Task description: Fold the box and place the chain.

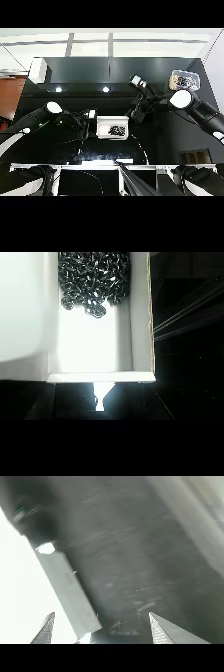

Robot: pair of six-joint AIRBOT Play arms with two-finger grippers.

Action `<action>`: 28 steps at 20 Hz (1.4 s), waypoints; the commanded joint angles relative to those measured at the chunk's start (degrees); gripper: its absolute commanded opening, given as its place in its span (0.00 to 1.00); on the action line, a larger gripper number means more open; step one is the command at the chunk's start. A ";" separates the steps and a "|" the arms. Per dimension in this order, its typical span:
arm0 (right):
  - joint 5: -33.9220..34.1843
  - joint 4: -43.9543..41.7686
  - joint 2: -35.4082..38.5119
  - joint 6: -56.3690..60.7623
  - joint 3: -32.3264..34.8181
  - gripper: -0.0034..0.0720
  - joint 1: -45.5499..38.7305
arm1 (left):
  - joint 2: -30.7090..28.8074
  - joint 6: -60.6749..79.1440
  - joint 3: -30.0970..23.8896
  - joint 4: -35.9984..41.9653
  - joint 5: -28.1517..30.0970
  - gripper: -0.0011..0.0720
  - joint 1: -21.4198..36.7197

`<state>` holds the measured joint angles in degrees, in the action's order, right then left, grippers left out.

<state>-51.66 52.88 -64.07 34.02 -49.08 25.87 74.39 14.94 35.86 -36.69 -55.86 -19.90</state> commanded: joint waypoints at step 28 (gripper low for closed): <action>-2.71 -1.86 -2.73 -12.00 2.84 0.33 7.85 | -0.04 0.04 0.04 0.04 0.31 0.52 0.04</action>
<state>-54.08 51.11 -66.76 21.12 -46.26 33.61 74.39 14.90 35.86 -36.60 -55.48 -19.84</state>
